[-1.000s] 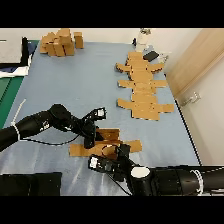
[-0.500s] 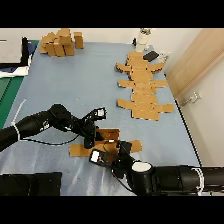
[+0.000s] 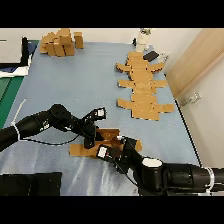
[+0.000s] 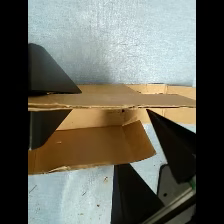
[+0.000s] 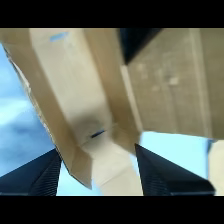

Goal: Fold the box.

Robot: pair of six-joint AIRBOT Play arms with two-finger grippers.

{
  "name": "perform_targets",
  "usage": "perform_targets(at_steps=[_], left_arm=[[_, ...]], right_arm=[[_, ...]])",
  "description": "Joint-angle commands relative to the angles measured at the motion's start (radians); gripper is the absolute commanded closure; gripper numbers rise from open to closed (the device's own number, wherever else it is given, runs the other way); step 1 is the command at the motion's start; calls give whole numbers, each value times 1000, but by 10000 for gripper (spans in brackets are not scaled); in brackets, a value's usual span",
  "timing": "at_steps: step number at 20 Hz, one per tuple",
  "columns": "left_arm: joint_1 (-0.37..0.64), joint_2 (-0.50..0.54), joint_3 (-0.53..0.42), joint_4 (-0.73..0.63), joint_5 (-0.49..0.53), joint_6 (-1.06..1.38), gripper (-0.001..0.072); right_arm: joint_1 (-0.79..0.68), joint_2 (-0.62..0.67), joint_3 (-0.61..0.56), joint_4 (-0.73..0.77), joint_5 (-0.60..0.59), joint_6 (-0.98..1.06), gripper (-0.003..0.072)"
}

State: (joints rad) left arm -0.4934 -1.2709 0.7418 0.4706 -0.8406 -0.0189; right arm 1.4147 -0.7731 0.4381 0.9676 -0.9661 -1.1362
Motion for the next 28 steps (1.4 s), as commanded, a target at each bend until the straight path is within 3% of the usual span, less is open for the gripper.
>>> perform_targets(at_steps=[1, 6, 12, 14, 17, 23, 25, 28], left_arm=[[0, -1, 0, 0, 0, 0, 696], [0, -1, 0, 0, 0, 0, 696], [0, -1, 0, 0, 0, 0, 696], [0, -1, 0, 0, 0, 0, 696], [0, -1, 0, 0, 0, 0, 696], [0, -1, 0, 0, 0, 0, 696], [0, -1, 0, 0, 0, 0, 696], [0, -1, 0, 0, 0, 0, 696]], right_arm=[[-2, 77, -47, -99, 27, 53, -25], [-2, 99, -95, -161, 74, 73, -25], [-120, 101, -125, -132, 259, -36, -24], [-214, 101, -125, 12, 330, -201, -23], [-377, 101, -124, 365, 406, -580, -23], [-657, 76, -119, 933, 366, -1273, -23], [-724, 37, -99, 1062, 290, -1427, -23], [-748, -9, -66, 1104, 259, -1494, -23]])
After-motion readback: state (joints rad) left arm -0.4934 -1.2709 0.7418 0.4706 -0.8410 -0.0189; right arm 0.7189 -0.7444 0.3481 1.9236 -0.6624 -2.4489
